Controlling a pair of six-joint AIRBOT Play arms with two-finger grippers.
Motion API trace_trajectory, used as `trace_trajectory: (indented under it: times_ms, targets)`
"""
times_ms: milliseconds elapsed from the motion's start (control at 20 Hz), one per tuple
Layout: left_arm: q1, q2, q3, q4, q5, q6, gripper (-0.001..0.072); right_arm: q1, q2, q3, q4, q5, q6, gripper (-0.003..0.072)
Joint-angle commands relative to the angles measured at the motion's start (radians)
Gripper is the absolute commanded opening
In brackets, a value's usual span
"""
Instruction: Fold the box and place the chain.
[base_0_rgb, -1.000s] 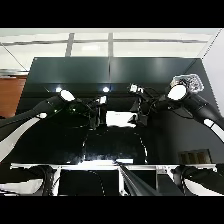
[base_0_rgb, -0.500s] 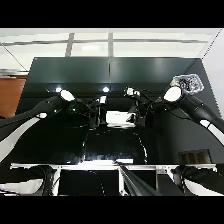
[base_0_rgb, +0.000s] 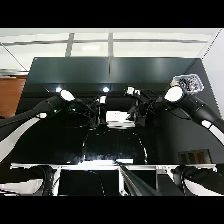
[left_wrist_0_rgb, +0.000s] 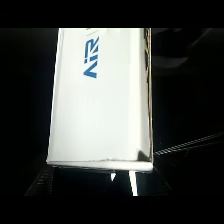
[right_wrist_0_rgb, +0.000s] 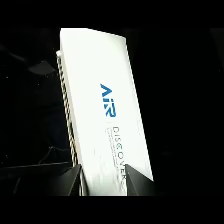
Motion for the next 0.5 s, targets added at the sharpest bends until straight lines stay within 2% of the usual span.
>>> trace_trajectory:
  times_ms: [0, 450]
  targets:
    - [0.0, 0.0, 0.0, 0.0, -0.001, 0.0, 0.0358, 0.0, 0.003, 0.001, 0.004, 0.002, 0.005, 0.0306]
    - [0.0, 0.0, 0.0, 0.0, -0.001, 0.0, 0.0358, 0.001, 0.002, 0.0, -0.005, -0.02, 0.015, 0.0306]
